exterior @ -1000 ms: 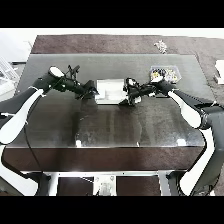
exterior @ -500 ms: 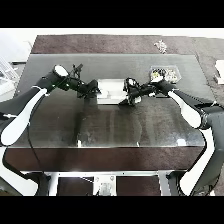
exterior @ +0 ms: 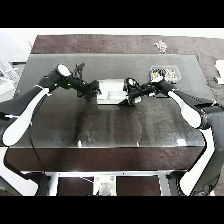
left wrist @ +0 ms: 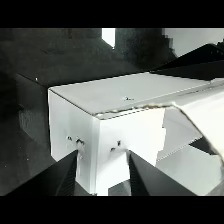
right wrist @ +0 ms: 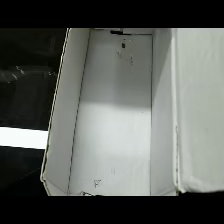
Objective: Fold the box and place the chain.
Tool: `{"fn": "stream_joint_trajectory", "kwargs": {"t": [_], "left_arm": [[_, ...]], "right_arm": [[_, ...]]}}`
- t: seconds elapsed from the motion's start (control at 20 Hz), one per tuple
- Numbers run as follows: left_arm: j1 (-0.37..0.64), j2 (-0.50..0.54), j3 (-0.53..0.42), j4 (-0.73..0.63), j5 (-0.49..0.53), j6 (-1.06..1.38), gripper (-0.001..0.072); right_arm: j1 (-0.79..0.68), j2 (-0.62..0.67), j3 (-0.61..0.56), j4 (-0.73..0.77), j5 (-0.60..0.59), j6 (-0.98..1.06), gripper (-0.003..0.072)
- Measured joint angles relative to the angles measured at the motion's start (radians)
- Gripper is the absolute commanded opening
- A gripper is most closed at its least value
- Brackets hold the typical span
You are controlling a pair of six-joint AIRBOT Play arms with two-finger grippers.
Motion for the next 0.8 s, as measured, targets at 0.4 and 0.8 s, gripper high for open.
{"fn": "stream_joint_trajectory", "kwargs": {"t": [0.4, 0.8], "left_arm": [[-0.045, -0.005, 0.044, 0.126, 0.016, -0.071, 0.0366], [-0.09, -0.005, 0.05, 0.247, 0.044, -0.144, 0.0365]], "right_arm": [[0.0, 0.0, 0.0, 0.0, 0.0, 0.001, 0.0593], [0.0, 0.0, 0.0, 0.0, 0.0, 0.0, 0.0592]]}}
